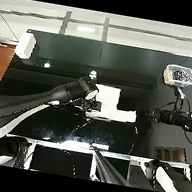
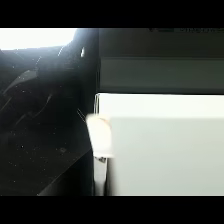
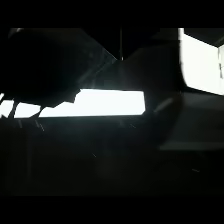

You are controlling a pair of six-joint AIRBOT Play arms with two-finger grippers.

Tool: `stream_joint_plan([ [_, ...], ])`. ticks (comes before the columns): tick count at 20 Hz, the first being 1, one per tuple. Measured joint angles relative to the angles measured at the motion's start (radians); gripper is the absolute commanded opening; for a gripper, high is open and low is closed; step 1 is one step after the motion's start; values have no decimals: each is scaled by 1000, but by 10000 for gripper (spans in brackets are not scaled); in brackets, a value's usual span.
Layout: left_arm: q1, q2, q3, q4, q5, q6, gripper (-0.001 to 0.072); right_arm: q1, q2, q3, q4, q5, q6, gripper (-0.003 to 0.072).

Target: Fold the box and place the chain.

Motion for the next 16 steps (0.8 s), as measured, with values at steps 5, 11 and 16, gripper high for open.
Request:
stream_joint_plan([
  [5, 0, 0, 0, 1, 0, 0, 30, 64, -200, -4, 165, 83, -73, 12],
  [11, 5, 0, 0, 1, 0, 0, 30, 225, -315, 14, 357, 64, -199, 13],
  [16, 9, 0, 0, 1, 0, 0, 30, 283, -331, 96, 387, 55, -229, 388],
])
